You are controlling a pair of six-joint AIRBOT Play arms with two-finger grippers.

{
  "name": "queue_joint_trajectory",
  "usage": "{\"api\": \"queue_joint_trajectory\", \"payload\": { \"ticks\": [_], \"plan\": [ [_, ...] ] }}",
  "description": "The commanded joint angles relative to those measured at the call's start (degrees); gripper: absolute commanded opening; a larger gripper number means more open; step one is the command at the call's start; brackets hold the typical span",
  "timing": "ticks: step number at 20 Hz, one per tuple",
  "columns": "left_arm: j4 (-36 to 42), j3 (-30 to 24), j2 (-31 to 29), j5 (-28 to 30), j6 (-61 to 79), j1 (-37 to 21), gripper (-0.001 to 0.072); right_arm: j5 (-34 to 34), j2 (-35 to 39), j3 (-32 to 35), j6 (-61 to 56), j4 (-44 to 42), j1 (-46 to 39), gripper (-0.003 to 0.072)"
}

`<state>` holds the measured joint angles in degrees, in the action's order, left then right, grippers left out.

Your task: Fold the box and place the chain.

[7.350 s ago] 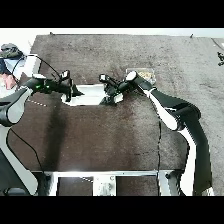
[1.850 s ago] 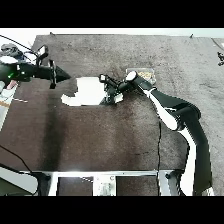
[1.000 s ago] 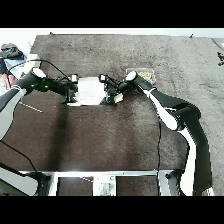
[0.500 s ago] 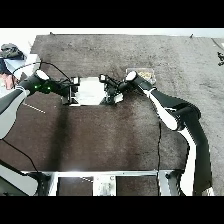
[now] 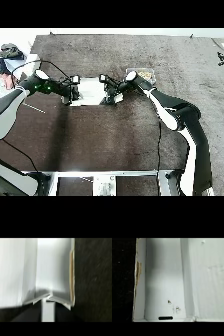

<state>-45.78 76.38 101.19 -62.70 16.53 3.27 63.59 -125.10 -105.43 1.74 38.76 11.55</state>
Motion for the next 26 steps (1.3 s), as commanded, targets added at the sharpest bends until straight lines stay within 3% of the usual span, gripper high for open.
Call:
{"api": "queue_joint_trajectory", "payload": {
  "ticks": [1,9,10,12,17,18,19,20,21,26],
  "plan": [
    [3.91,-0.02,0.02,-1.27,1.95,0.02,0.0134,0.02,-0.04,0.02,-0.02,0.0,0.02,0.0426],
    [7.06,0.0,3.32,-1.55,5.03,0.02,0.0136,0.0,-0.04,0.02,-0.02,0.0,0.02,0.0426],
    [7.87,0.04,3.32,-1.49,5.01,0.02,0.0162,0.0,-0.04,0.02,-0.02,0.0,0.02,0.0427],
    [8.09,0.04,3.32,-1.2,4.87,0.02,0.0627,0.02,-0.04,0.02,-0.02,0.0,0.02,0.0427],
    [8.07,0.04,3.32,-0.35,4.5,-0.04,0.0616,0.0,-0.04,0.02,-0.02,0.0,0.02,0.0427],
    [7.78,0.04,3.32,-0.35,4.46,-0.13,0.0483,0.0,-0.04,0.02,-0.02,0.0,0.02,0.0426],
    [7.52,0.07,3.3,-1.09,4.48,-0.46,0.0264,0.02,-0.04,0.02,-0.02,0.0,0.02,0.0427],
    [6.64,0.15,3.28,-1.92,4.46,-1.01,0.0121,0.0,-0.04,0.02,-0.02,0.0,0.02,0.0427],
    [5.81,0.17,3.13,-3.19,4.48,-1.75,0.0023,0.02,-0.04,0.02,-0.02,0.0,0.02,0.0427],
    [4.96,0.15,-0.96,-5.18,2.69,-6.19,0.0006,0.02,-0.04,0.02,-0.02,0.0,0.02,0.0427]
  ]
}}
